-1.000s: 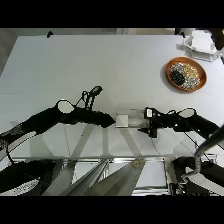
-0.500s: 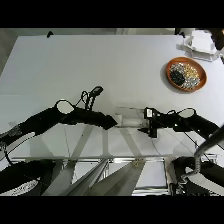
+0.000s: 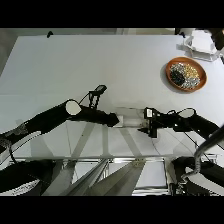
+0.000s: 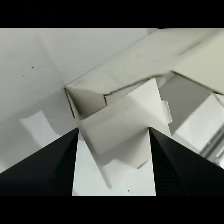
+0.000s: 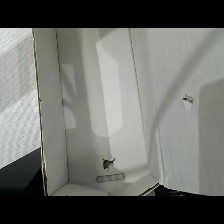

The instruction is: Fold the box and place the chain.

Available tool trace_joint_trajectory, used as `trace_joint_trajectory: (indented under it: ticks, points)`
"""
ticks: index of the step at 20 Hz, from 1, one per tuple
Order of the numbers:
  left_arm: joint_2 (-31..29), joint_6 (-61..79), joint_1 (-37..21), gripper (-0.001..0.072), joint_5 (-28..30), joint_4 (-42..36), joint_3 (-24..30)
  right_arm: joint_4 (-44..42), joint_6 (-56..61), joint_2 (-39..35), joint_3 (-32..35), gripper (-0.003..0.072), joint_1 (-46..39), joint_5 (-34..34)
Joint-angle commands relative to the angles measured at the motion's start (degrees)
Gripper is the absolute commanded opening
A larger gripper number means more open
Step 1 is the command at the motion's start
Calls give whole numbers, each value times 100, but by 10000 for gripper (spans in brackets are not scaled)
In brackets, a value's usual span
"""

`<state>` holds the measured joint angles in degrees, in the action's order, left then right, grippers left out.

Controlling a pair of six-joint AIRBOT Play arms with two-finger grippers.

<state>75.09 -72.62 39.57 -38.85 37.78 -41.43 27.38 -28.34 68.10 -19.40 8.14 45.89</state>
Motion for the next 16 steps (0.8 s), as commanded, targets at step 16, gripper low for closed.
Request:
trace_joint_trajectory:
  ticks: [16]
  points:
    - [1010, -4371, 1093, 491, -1156, 3425, -1622, -2, 2, 0, 0, 320, 0, 2]
